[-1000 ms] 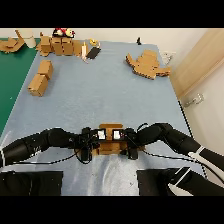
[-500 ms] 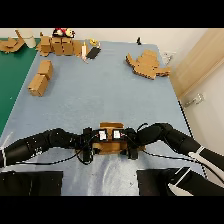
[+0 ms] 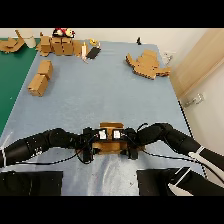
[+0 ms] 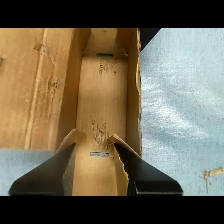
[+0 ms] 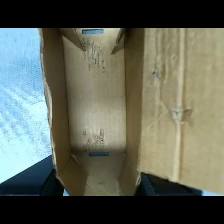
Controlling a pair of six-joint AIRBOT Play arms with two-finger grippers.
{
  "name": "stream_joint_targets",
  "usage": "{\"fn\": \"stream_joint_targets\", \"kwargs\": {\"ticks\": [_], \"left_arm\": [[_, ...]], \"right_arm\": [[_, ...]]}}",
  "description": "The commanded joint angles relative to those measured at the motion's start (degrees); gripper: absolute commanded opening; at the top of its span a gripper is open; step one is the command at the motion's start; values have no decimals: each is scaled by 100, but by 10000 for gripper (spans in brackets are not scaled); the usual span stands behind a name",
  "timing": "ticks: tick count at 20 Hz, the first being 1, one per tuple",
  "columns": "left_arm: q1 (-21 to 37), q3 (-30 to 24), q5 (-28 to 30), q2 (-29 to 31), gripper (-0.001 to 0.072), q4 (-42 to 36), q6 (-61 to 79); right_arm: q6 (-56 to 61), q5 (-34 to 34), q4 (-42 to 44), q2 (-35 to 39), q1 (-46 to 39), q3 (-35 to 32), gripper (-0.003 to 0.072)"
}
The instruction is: Fold the box.
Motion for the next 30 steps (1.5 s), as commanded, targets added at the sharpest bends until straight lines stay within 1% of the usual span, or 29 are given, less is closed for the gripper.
{"fn": "stream_joint_targets", "kwargs": {"ticks": [1, 3, 5, 6, 7, 8, 9, 11, 12, 13, 14, 15, 16, 17, 18, 20, 22, 23, 25, 27, 30], "left_arm": [[66, 7, 2, 35, 384, 275, -442], [271, 7, -76, 247, 384, 1268, -1908], [560, 7, -433, 645, 382, 2168, -3292], [667, 7, -739, 885, 301, 2507, -3676], [739, 13, -1097, 1139, 174, 2767, -3943], [772, 39, -1416, 1410, 95, 2957, -4371], [776, 70, -1604, 1657, 17, 3110, -4996], [776, 94, -1770, 2166, 12, 3600, -6747], [778, 94, -1928, 2396, 12, 4129, -8004], [813, 85, -2258, 2564, 12, 4734, -9420], [907, 57, -2706, 2653, 12, 5125, -10660], [1032, 2, -3174, 2686, 13, 5235, -11431], [1161, -85, -3512, 2684, 12, 5145, -11637], [1263, -208, -3550, 2677, 12, 4903, -11656], [1331, -348, -3344, 2667, 12, 4616, -11654], [1410, -671, -2728, 2612, 12, 4033, -11580], [1408, -949, -2184, 2507, 11, 3689, -11466], [1408, -1062, -1906, 2450, 11, 3438, -11178], [1408, -1200, -1451, 2304, 11, 2643, -10336], [1408, -1246, -1244, 2031, 11, 1943, -9523], [1410, -1244, -988, 1436, 11, 1005, -8367]], "right_arm": [[-2, 0, 2, 4, 2, 0, 495], [-2, 0, 2, 4, 2, 0, 495], [0, 2, 2, 4, 2, 0, 495], [-2, 0, 2, 4, 2, 0, 495], [-2, 0, 2, 4, 2, 0, 496], [-2, 2, 2, 4, 2, 0, 495], [-2, 0, 2, 4, 2, 0, 495], [-2, 2, 2, 4, 2, 0, 495], [-2, 2, 2, 4, 2, 0, 495], [-2, 0, 2, 4, 2, 0, 495], [-2, 0, 2, 4, 2, 0, 496], [-2, 2, 2, 4, 2, 0, 495], [-2, 0, 2, 4, 2, 0, 495], [-2, 2, 2, 4, 2, 0, 495], [-2, 0, 2, 4, 2, 0, 495], [-2, 0, 2, 4, 2, 0, 495], [-2, 2, 2, 4, 2, 0, 495], [-2, 0, 2, 4, 2, 0, 495], [-2, 0, 2, 4, 2, 0, 495], [-2, 0, 2, 4, 2, 0, 495], [-2, 2, 2, 4, 2, 0, 495]]}}
